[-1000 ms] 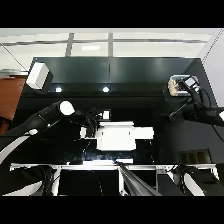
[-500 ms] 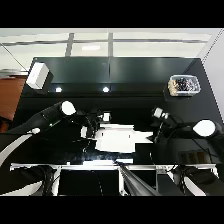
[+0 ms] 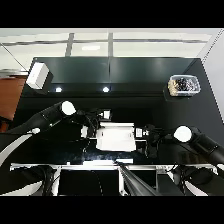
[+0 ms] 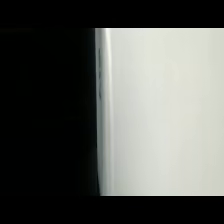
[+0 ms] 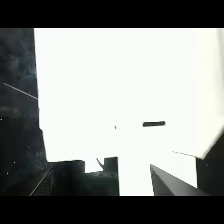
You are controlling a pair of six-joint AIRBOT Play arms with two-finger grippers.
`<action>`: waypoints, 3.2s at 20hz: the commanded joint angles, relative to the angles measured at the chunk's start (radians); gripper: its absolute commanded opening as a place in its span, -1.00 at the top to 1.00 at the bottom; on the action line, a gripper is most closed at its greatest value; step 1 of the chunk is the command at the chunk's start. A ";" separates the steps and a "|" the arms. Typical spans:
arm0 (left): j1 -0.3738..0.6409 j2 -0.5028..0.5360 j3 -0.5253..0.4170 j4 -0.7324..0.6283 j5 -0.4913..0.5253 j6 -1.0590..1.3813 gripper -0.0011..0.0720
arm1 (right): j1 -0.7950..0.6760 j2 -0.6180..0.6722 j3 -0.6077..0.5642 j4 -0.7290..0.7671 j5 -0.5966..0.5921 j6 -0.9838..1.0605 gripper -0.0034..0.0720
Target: Fold the box and place the chain.
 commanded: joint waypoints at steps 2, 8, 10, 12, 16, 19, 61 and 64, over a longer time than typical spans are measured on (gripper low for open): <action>0.001 -0.001 0.000 0.000 0.004 -0.008 0.89 | 0.027 -0.027 -0.001 0.063 -0.017 -0.063 -0.98; 0.001 -0.001 0.000 0.000 0.003 -0.008 0.89 | 0.118 -0.095 -0.001 0.087 -0.139 -0.091 -0.98; 0.001 -0.001 0.000 0.000 0.003 -0.008 0.89 | 0.128 -0.103 -0.001 0.087 -0.192 -0.091 -0.98; 0.001 -0.001 0.000 0.000 0.003 -0.008 0.89 | 0.128 -0.103 -0.001 0.100 -0.233 -0.084 -0.98; 0.001 -0.001 0.000 0.000 0.003 -0.008 0.89 | 0.121 -0.084 0.047 0.102 -0.187 0.011 -0.98; 0.001 -0.001 0.000 0.000 0.003 -0.008 0.89 | 0.076 -0.042 0.061 0.050 -0.188 0.097 -0.98; 0.001 -0.001 0.000 0.000 0.003 -0.008 0.89 | -0.032 -0.265 0.063 0.366 -0.132 -0.414 -0.98; 0.001 -0.001 0.000 0.000 0.003 -0.008 0.89 | -0.032 -0.266 0.063 0.367 -0.135 -0.414 -0.98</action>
